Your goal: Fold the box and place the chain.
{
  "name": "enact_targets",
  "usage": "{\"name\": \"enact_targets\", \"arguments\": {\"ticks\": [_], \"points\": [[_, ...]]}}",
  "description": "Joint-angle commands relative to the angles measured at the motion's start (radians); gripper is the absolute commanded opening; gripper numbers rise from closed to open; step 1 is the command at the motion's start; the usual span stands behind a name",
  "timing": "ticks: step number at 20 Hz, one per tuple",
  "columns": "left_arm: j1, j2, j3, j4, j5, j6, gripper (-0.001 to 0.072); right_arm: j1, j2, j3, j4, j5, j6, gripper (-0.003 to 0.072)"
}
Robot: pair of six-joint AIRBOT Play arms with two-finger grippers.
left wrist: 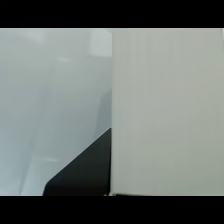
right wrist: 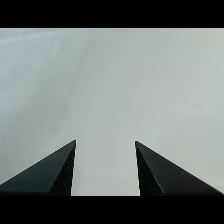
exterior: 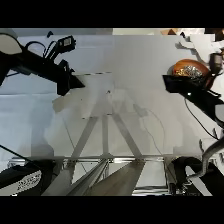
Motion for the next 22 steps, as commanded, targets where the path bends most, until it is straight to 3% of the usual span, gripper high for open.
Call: {"name": "enact_targets", "arguments": {"ticks": [1, 6, 9, 14, 18, 22], "points": [[-0.003, 0.048, -0.196, -0.153, 0.201, 0.137, 0.0005, -0.134, 0.047, 0.000, -0.025, 0.053, 0.017, 0.0400], [-0.056, -0.103, -0.229, -0.185, 0.313, 0.397, 0.0003, -0.148, 0.046, 0.000, -0.065, 0.095, 0.017, 0.0400], [-0.105, -0.190, -0.227, -0.277, 0.364, 0.406, 0.0001, -0.148, 0.046, 0.000, -0.065, 0.094, 0.017, 0.0400], [-0.152, -0.253, -0.211, -0.423, 0.358, 0.502, -0.0002, -0.148, 0.046, 0.000, -0.065, 0.094, 0.017, 0.0400], [-0.158, -0.314, -0.117, -0.415, 0.320, 0.433, -0.0003, -0.148, 0.046, 0.000, -0.065, 0.094, 0.017, 0.0400], [-0.158, -0.404, -0.021, -0.247, 0.246, 0.354, -0.0001, -0.148, 0.046, 0.000, -0.065, 0.094, 0.017, 0.0400]]}}
